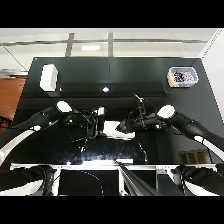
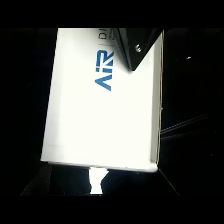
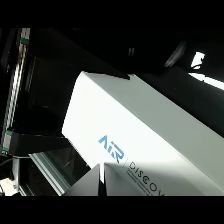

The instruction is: Fold the box and place the chain.

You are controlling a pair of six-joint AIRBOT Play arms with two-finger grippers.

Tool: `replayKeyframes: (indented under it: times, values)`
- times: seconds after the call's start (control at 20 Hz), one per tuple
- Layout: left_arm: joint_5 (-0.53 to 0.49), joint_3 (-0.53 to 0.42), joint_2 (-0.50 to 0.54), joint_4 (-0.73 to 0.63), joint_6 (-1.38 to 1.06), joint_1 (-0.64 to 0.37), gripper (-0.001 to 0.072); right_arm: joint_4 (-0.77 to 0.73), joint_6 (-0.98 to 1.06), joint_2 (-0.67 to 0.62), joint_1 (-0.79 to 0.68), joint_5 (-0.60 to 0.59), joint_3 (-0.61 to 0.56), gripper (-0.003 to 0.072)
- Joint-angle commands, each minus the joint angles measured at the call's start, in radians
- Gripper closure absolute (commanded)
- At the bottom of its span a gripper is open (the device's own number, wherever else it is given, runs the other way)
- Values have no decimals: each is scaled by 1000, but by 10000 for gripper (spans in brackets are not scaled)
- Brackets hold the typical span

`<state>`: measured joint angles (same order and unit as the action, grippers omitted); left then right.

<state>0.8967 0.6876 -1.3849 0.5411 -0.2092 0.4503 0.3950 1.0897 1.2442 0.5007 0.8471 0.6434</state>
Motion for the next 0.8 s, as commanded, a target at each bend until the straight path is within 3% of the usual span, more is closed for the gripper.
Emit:
replayKeyframes:
  times: [0.0, 0.2, 0.45, 0.75]
  values:
    - [0, 0, 0, 0, 0, 0, 301, 32, 7, 2, 1, -2, -1, 644]
    - [0, 0, 0, 0, 0, 0, 301, 15, 5, -8, -24, 71, 3, 644]
    - [0, 0, 0, 0, 0, 0, 301, -9, 12, -112, -141, 200, 2, 644]
    - [0, 0, 0, 0, 0, 0, 301, -2, 14, -112, -125, 153, -72, 644]
